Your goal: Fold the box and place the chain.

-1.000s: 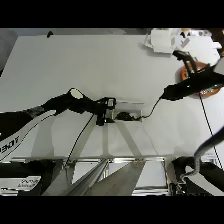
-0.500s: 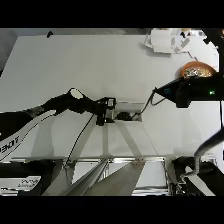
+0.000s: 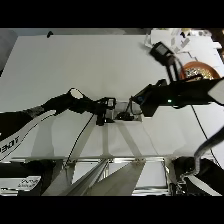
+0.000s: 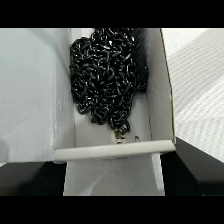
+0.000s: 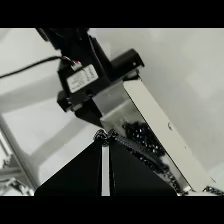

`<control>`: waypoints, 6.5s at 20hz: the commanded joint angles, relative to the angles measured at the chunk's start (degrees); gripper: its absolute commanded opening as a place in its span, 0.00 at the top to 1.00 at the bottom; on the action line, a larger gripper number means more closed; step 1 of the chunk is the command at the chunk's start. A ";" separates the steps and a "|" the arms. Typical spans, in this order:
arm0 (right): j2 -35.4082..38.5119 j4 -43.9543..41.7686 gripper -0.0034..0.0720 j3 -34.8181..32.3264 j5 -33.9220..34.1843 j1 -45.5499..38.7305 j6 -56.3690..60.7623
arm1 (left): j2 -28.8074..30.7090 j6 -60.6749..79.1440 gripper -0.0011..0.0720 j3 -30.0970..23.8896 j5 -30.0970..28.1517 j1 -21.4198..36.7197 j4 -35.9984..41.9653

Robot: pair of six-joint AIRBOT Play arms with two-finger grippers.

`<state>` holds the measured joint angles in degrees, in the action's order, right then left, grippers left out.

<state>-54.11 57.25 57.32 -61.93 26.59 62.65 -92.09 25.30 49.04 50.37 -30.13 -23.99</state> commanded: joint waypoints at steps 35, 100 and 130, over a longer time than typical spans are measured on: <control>-32.33 24.50 0.43 9.27 -3.06 -27.61 12.57 | 0.04 0.02 0.64 0.00 0.00 0.02 0.00; -30.91 25.40 0.54 -3.08 7.54 -24.04 12.55 | 0.04 0.02 0.64 0.00 0.00 0.02 0.00; 10.03 -12.04 0.94 -3.08 2.25 -3.23 -0.42 | 0.04 0.00 0.64 0.00 0.00 0.02 -0.02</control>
<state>-43.94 46.52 54.17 -65.67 20.49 63.92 -92.09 25.30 49.04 50.37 -30.13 -23.99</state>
